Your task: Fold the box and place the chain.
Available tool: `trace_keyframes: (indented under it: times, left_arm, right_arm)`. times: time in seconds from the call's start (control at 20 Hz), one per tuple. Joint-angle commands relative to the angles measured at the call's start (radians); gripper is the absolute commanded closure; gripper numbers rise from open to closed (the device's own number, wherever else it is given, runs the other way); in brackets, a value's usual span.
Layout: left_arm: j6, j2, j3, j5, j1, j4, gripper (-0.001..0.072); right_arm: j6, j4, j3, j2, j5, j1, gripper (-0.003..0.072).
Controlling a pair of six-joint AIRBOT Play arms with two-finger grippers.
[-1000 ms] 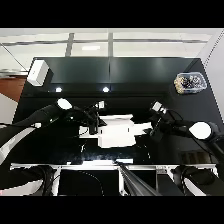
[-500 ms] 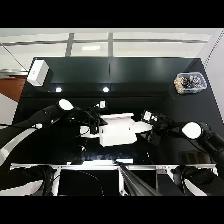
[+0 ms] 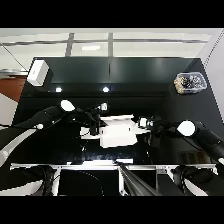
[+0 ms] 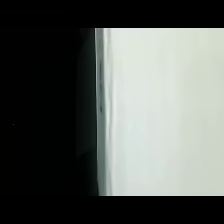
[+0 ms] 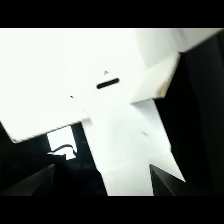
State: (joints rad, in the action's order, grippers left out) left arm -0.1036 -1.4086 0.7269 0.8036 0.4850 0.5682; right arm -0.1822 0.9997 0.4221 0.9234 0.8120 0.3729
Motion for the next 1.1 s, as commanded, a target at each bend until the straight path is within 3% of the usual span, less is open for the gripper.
trace_keyframes:
  times: [0.0, 0.25, 0.55, 0.8, 1.05]
  left_arm:
    - [-0.001, 0.0, 0.001, 0.0, 0.0, 0.001, 0.068]
    - [-0.001, 0.0, 0.001, 0.0, 0.0, 0.001, 0.068]
    - [-0.001, 0.0, 0.001, 0.0, 0.0, 0.001, 0.068]
    - [-0.001, 0.0, 0.001, 0.0, 0.0, 0.001, 0.068]
    - [-0.001, 0.0, 0.001, 0.0, 0.0, 0.001, 0.068]
  right_arm:
    - [0.131, -0.111, -0.001, 0.055, 0.013, 0.036, -0.0019]
    - [0.163, -0.144, -0.001, 0.097, -0.053, 0.139, -0.0019]
    - [0.143, -0.312, 0.003, 0.094, -0.11, 0.171, -0.0019]
    - [0.034, -0.148, 0.053, 0.034, -0.114, 0.169, -0.002]
    - [-0.012, -0.144, 0.061, 0.021, -0.13, 0.089, -0.0028]
